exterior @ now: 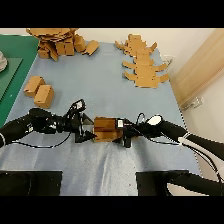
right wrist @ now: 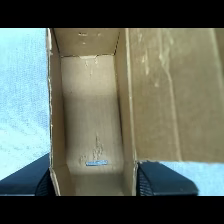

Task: Fold the box.

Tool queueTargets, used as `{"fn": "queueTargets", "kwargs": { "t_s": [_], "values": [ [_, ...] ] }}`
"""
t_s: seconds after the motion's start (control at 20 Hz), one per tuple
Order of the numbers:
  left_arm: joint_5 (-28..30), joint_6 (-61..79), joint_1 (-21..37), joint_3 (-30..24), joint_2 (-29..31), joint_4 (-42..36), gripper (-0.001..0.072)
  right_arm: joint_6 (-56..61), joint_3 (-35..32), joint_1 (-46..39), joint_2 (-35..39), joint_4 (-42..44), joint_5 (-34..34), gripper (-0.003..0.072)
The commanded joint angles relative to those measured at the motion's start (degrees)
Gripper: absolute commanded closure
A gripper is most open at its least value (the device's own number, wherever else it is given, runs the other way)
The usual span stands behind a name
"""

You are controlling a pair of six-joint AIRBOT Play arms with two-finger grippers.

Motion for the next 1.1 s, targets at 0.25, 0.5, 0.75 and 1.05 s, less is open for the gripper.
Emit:
{"fn": "queueTargets", "kwargs": {
  "t_s": [0.25,0.5,0.75,1.05],
  "values": [
    [-4.76,-4.72,0.15,0.04,3.56,6.73,0.0012,0.0,0.0,-0.04,-0.04,-0.02,-0.59,0.0226],
    [-2.27,0.66,0.07,-0.85,5.62,10.23,0.0012,0.02,0.0,-0.04,-0.04,0.02,-1.18,0.0226],
    [9.07,6.73,0.02,-2.84,3.76,8.79,0.0012,0.02,0.0,-0.04,-0.04,0.04,-1.16,0.0226],
    [4.0,11.3,0.02,-2.86,0.26,2.62,0.0012,0.02,0.0,-0.04,-0.04,0.02,-1.14,0.0226]
  ]
}}
